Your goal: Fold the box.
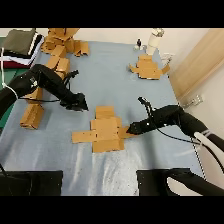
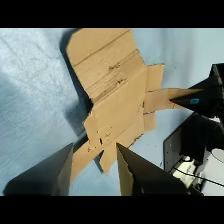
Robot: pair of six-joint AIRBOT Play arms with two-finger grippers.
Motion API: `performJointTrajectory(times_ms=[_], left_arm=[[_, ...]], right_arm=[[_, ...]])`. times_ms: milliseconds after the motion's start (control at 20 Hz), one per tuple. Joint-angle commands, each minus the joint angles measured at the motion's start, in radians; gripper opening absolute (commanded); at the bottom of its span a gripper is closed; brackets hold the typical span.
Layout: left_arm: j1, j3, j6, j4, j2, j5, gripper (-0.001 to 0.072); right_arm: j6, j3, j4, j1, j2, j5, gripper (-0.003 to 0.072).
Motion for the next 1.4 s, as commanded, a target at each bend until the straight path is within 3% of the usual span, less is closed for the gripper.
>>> performJointTrajectory(times_ms=[0, 150, 550, 1050, 1350], left_arm=[[0.05, -0.064, 0.085, -0.07, -0.007, 0.019, 0.0539], [0.054, -0.104, 0.123, -0.083, -0.031, -0.01, 0.0537], [0.052, -0.109, 0.285, -0.269, -0.201, 0.002, 0.0536], [-0.041, -0.106, 0.443, -0.385, -0.254, -0.01, 0.0535], [-0.039, -0.106, 0.496, -0.439, -0.254, 0.002, 0.0511]], right_arm=[[-0.074, -0.086, 0.099, 0.019, 0.145, 0.013, 0.0001], [-0.084, -0.116, 0.1, 0.019, 0.175, -0.038, 0.0001], [-0.086, -0.117, 0.1, 0.019, 0.175, -0.053, 0.0001], [-0.072, -0.117, 0.089, 0.019, 0.174, -0.04, 0.0001], [-0.072, -0.117, 0.086, 0.019, 0.174, -0.042, 0.0001]])
